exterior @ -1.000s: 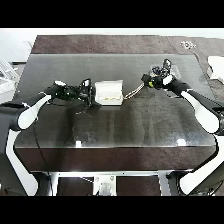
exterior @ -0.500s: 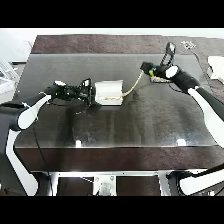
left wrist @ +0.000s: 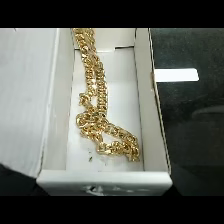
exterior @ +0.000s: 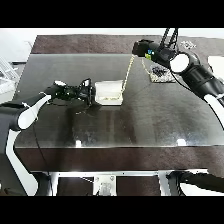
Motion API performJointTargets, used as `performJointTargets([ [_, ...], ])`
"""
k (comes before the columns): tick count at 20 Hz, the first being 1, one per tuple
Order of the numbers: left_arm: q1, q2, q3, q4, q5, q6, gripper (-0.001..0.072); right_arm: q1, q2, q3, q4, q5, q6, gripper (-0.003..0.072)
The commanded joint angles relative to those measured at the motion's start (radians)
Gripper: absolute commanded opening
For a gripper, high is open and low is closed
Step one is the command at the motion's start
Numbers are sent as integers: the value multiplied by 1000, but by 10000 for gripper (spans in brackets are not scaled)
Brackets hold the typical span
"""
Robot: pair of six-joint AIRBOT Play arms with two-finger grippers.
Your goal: Fold the box and place the chain.
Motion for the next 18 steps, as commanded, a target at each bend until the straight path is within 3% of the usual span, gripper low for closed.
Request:
performJointTargets([
  [1,1,1,1,0,0,0,491,78,70,0,-37,-1,-2,12],
  [8,1,0,1,0,0,0,490,214,126,-2,-87,67,7,12],
  [18,1,1,1,0,-1,0,490,299,121,-118,-84,70,86,13],
])
